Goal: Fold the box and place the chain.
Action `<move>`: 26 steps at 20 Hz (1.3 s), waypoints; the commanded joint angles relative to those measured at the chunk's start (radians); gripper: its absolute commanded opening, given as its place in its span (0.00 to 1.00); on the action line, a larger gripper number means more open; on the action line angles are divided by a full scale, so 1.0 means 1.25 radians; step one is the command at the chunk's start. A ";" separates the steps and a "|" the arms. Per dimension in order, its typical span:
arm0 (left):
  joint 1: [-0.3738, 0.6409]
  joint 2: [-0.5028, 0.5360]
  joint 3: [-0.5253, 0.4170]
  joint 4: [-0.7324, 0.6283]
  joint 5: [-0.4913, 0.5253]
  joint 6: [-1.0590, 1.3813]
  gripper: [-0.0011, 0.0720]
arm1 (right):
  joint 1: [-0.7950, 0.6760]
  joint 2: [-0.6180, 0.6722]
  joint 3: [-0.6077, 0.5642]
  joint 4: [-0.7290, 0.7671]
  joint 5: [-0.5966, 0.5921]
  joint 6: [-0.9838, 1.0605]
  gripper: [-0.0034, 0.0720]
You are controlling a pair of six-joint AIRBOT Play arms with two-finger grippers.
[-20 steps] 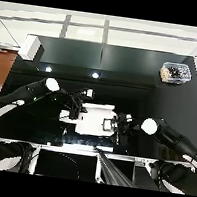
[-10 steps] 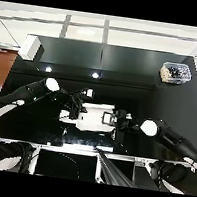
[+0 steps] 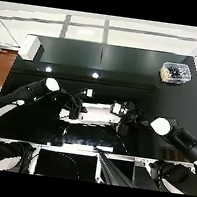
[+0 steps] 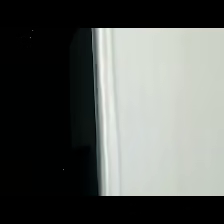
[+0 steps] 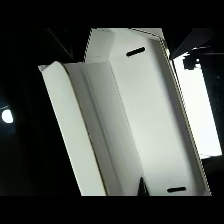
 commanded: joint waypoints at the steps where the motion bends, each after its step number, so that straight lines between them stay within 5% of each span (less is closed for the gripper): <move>1: 0.000 -0.001 0.000 0.000 0.000 0.000 0.06 | -0.038 -0.021 0.002 0.020 -0.005 0.002 0.98; 16: 0.000 -0.001 0.000 0.000 0.000 0.000 0.06 | -0.065 -0.117 0.002 0.305 0.088 -0.321 0.98; 26: 0.000 -0.001 0.000 0.000 0.000 0.000 0.06 | -0.065 -0.205 0.001 0.309 0.120 -0.453 0.98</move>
